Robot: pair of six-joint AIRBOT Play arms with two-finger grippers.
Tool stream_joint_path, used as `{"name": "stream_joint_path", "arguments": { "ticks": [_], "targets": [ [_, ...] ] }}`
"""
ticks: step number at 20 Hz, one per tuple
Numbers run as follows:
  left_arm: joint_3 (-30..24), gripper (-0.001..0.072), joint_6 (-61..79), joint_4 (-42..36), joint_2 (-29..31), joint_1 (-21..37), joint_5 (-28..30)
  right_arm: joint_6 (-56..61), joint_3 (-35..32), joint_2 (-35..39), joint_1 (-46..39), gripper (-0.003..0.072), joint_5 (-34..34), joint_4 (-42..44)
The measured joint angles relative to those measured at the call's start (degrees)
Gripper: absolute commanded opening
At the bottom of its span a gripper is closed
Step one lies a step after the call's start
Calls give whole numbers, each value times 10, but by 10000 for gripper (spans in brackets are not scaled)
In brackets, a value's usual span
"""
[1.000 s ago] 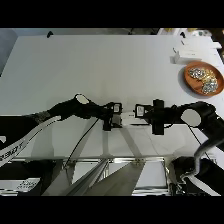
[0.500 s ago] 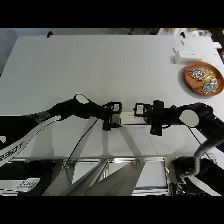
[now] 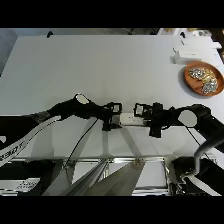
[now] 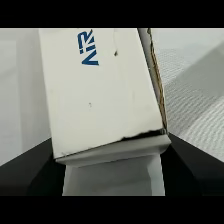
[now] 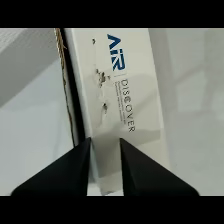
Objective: Fold the box and place the chain.
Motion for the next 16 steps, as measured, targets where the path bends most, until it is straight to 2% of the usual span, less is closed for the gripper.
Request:
{"name": "stream_joint_path", "arguments": {
  "ticks": [3,4,5,6,8,10,16],
  "targets": [
    [0,185,0,-2,0,0,2,0,0,1,0,212,5,3],
    [0,185,0,-3,0,0,3,-1,0,1,0,148,6,4],
    [0,185,0,-3,0,0,5,-2,0,2,0,144,8,4],
    [0,185,-1,-3,0,0,5,-2,-1,2,0,157,9,5],
    [0,185,-2,-4,0,0,7,-2,-5,2,0,252,10,7],
    [0,185,-2,-4,0,0,7,-3,-7,6,0,298,12,7],
    [0,185,-2,-5,0,0,9,-4,-8,46,0,294,11,7]
  ]
}}
